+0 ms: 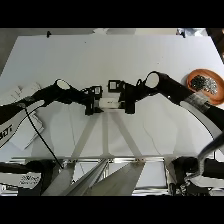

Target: Fold the box and place the chain.

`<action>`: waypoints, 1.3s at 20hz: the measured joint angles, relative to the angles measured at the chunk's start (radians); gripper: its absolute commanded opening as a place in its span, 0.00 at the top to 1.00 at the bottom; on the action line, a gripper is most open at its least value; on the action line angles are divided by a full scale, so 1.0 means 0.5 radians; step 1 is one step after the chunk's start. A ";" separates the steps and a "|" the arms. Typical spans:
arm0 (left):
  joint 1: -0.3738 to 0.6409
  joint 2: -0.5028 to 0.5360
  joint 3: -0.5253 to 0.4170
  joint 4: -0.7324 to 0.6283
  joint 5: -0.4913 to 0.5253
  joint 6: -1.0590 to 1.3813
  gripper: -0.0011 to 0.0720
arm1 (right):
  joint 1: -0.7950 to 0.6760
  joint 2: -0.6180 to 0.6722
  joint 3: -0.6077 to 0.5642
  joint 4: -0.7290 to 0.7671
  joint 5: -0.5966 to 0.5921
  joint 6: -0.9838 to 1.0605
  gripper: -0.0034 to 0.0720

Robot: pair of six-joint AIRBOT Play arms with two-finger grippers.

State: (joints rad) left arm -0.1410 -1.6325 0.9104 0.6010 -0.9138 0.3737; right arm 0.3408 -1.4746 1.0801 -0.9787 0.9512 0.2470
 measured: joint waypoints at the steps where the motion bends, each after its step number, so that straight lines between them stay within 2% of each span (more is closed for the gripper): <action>1: 0.000 0.000 0.000 0.000 0.000 0.001 0.96 | 0.014 -0.002 0.000 -0.014 -0.006 0.008 0.40; 6: 0.000 0.000 0.000 -0.002 0.000 0.000 0.96 | 0.044 0.053 -0.001 -0.030 -0.076 0.053 0.44; 7: 0.000 0.000 0.000 -0.002 0.000 -0.001 0.96 | 0.046 0.084 -0.001 -0.031 -0.093 0.096 0.53; 9: 0.000 0.000 0.000 -0.002 0.001 0.000 0.96 | 0.047 0.150 -0.001 -0.034 -0.119 0.217 0.95; 12: 0.000 0.000 0.000 -0.002 0.001 0.000 0.96 | 0.048 0.211 -0.001 -0.004 -0.135 0.478 0.94; 15: 0.000 0.000 0.000 -0.003 0.001 -0.001 0.96 | 0.048 0.172 -0.001 0.203 -0.151 0.735 0.94; 20: 0.000 0.000 0.000 -0.003 0.001 -0.001 0.96 | 0.048 -0.050 0.000 0.684 -0.166 0.923 0.94; 26: 0.000 0.000 0.000 -0.003 0.002 -0.002 0.96 | 0.047 -0.269 0.001 0.887 -0.164 0.997 0.94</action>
